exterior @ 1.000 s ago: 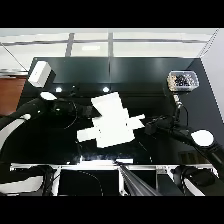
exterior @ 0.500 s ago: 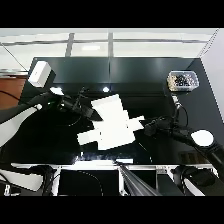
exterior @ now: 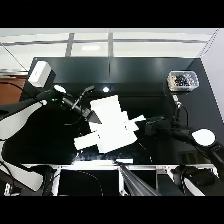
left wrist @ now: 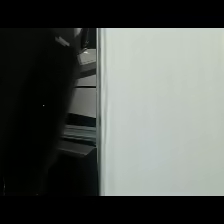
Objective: Fold the box and place the chain.
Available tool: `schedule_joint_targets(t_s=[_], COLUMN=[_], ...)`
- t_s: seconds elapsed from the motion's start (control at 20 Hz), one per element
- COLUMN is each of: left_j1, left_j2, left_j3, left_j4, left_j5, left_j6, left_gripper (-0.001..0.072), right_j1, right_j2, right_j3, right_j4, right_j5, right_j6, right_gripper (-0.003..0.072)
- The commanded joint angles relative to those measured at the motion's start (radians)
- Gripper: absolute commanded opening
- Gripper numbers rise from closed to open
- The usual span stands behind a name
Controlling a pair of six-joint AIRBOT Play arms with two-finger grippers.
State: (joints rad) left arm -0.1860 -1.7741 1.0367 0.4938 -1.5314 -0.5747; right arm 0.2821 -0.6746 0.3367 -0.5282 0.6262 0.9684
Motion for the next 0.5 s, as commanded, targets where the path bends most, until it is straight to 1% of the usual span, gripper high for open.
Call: schedule_joint_targets(t_s=[0.0, 0.05, 0.15, 0.2, 0.25, 0.3, 0.35, 0.45], left_j1=[-0.005, -0.017, -0.065, -0.09, -0.105, -0.112, -0.112, -0.12], left_j2=[0.055, 0.096, 0.204, 0.264, 0.315, 0.365, 0.401, 0.464], left_j3=[0.013, 0.013, 0.003, -0.016, -0.045, -0.084, -0.119, -0.186], left_j4=[0.037, 0.097, 0.264, 0.278, 0.232, 0.154, 0.106, 0.11], left_j5=[0.035, 0.087, 0.215, 0.272, 0.314, 0.342, 0.362, 0.424], left_j6=[0.003, 0.002, 0.007, 0.053, 0.118, 0.22, 0.294, 0.336], left_gripper=[0.0023, 0.0022, 0.0022, 0.0022, 0.0023, 0.0023, 0.0023, 0.0023], right_j1=[-0.119, -0.179, -0.273, -0.301, -0.322, -0.334, -0.336, -0.336], right_j2=[0.001, 0.001, 0.001, 0.001, 0.001, 0.001, 0.001, 0.001], right_j3=[0.097, 0.151, 0.254, 0.292, 0.316, 0.327, 0.328, 0.328], right_j4=[-0.165, -0.257, -0.459, -0.563, -0.663, -0.736, -0.777, -0.792], right_j5=[0.171, 0.267, 0.489, 0.561, 0.597, 0.61, 0.618, 0.618], right_j6=[0.041, 0.063, 0.064, 0.061, 0.059, 0.06, 0.06, 0.06], right_gripper=[0.0716, 0.0715, 0.0715, 0.0715, 0.0715, 0.0715, 0.0715, 0.0715])
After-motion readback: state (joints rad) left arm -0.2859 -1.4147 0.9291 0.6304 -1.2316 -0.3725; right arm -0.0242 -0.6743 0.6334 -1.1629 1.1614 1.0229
